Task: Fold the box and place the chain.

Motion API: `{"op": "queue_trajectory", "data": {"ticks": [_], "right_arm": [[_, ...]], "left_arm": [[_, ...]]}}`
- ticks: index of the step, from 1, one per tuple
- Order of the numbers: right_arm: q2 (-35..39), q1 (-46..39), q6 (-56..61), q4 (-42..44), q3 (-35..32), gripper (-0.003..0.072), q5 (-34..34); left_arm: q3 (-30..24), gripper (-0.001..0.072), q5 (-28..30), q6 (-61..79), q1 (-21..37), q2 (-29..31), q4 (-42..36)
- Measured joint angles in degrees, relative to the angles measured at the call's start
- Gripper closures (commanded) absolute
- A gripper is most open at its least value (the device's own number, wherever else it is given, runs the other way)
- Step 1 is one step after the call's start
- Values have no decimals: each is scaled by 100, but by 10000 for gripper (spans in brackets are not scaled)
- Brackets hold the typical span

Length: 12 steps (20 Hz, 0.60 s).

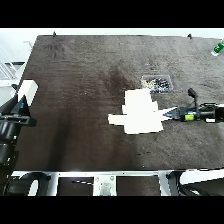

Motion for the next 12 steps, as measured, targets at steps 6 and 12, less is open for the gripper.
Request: {"op": "queue_trajectory", "data": {"ticks": [6,12], "right_arm": [[466,1464,240,1040,-361,680,-890],[881,2723,811,1602,-411,680,-2332]], "left_arm": [[476,452,-160,-540,0,-1060,0],[2017,453,-619,-636,0,-3550,28]]}}
